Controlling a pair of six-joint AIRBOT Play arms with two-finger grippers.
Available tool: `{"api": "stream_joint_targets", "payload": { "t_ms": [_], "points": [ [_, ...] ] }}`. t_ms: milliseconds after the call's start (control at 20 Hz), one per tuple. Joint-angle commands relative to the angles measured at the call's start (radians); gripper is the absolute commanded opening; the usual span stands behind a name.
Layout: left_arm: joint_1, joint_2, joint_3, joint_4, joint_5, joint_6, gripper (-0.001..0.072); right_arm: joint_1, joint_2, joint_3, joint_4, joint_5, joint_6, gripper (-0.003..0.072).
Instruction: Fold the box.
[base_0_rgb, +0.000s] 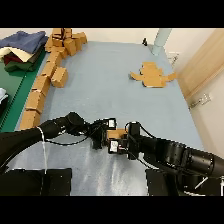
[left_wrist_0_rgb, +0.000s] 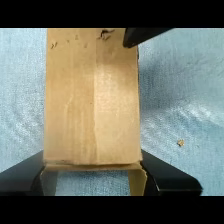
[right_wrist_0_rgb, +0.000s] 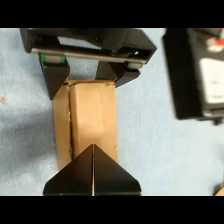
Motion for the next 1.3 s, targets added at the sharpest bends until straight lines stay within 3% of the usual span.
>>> {"api": "stream_joint_targets", "payload": {
  "t_ms": [0, 750, 1050, 1250],
  "points": [
    [-0.001, 0.000, 0.000, 0.000, 0.000, 0.000, 0.0524, 0.001, -0.027, 0.000, 0.023, -0.002, 0.000, 0.0005],
    [-0.001, 0.000, 0.000, 0.000, 0.000, 0.000, 0.0524, 0.000, -0.063, 0.000, 0.045, 0.000, 0.000, 0.0005],
    [-0.001, 0.000, 0.000, 0.000, 0.000, 0.000, 0.0525, 0.000, 0.023, 0.000, 0.038, -0.003, 0.000, 0.0005],
    [-0.001, 0.000, 0.000, 0.000, 0.000, 0.000, 0.0525, 0.000, -0.002, -0.008, 0.034, -0.003, 0.001, 0.0005]
  ]
}}
